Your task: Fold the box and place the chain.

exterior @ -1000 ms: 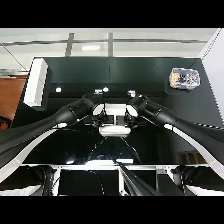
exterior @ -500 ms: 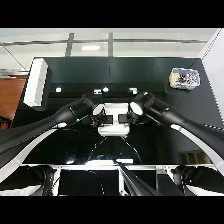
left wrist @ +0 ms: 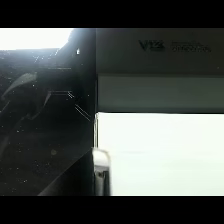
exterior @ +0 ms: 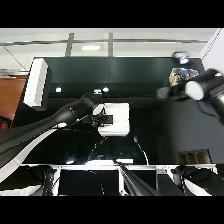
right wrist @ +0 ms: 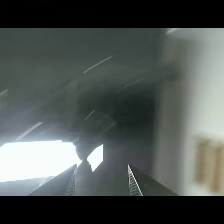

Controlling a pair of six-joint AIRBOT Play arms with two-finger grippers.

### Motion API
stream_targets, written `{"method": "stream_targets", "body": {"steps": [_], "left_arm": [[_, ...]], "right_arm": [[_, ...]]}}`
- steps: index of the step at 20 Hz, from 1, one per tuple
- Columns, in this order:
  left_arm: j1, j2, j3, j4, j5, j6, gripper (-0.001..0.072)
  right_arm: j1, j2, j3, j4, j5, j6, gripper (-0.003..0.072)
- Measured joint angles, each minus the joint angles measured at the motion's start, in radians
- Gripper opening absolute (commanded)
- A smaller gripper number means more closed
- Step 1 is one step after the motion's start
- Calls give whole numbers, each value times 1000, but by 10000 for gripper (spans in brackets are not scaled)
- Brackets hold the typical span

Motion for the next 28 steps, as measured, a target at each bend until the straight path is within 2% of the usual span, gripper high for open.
{"method": "stream_targets", "body": {"steps": [1, 2, 4, 6, 10, 14, 16, 20, 28], "left_arm": [[0, 0, 0, 0, 0, 0, 25], [0, 0, 0, 0, 0, 0, 25], [0, 0, 0, 0, 0, 0, 25], [0, 0, 0, 0, 1, -1, 25], [0, 0, 0, 0, 1, -1, 25], [0, 0, 0, 0, 1, -2, 25], [0, 0, 0, -1, 1, -2, 25], [0, 0, 0, -1, 1, -2, 25], [0, 0, 0, -1, 1, -2, 25]], "right_arm": [[-84, -13, 1, -44, -51, -14, 440], [-161, -36, 8, -59, -101, -23, 713], [-314, -117, 45, -27, -187, -50, 713], [-441, -236, 123, 81, -212, -79, 713], [-563, -508, 408, 233, -108, -131, 708], [-596, -732, 701, 277, 36, -150, 707], [-602, -812, 802, 294, 88, -156, 707], [-601, -900, 894, 332, 133, -186, 706], [-596, -944, 927, 322, 158, -247, 705]]}}
